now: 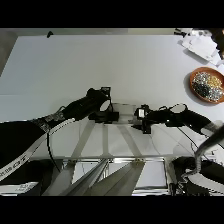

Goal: Fold the box and place the chain.

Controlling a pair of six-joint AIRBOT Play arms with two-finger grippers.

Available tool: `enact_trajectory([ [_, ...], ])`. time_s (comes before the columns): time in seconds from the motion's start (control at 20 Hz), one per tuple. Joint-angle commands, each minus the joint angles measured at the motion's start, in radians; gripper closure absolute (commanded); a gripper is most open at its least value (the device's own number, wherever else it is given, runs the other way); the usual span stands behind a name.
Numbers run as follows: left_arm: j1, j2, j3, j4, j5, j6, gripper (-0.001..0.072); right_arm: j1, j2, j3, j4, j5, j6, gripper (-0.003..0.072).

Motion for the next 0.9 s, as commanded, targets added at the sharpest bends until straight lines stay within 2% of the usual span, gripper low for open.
enact_trajectory([
  [0.0,0.001,0.043,0.005,0.029,0.002,0.019,0.0536,0.000,0.000,0.000,0.001,0.002,0.000,0.0266],
  [0.2,-0.006,0.040,0.005,0.007,0.006,0.019,0.0536,0.000,0.000,0.000,0.001,0.002,0.000,0.0266],
  [0.25,-0.006,0.040,0.005,0.007,0.006,0.019,0.0556,0.000,0.000,0.000,0.001,0.001,0.000,0.0266],
  [0.3,-0.008,0.040,0.005,0.005,0.005,0.019,0.0648,0.000,0.000,0.000,0.001,0.002,0.000,0.0266],
  [0.35,-0.008,0.040,0.005,-0.001,0.005,0.019,0.0701,0.000,0.000,0.000,0.001,0.002,0.000,0.0266],
  [0.6,-0.013,0.040,0.005,-0.003,-0.003,0.036,0.0693,0.000,0.000,0.000,0.001,0.002,0.000,0.0266],
  [0.65,-0.015,0.040,0.005,-0.004,-0.002,0.062,0.0661,0.000,0.000,0.000,0.001,0.002,0.000,0.0266],
  [0.7,-0.019,0.040,0.005,-0.003,-0.002,0.086,0.0551,0.000,0.000,0.000,0.001,0.002,0.000,0.0266],
  [0.75,-0.020,0.039,0.005,-0.004,-0.002,0.110,0.0397,0.000,0.000,0.000,0.001,0.002,0.000,0.0266],
  [0.8,-0.019,0.039,0.005,-0.003,-0.002,0.110,0.0321,0.000,0.000,0.000,0.001,0.002,0.000,0.0266],
  [0.85,-0.019,0.039,0.005,-0.003,-0.002,0.111,0.0313,0.000,0.000,0.000,0.001,0.002,0.000,0.0266],
])
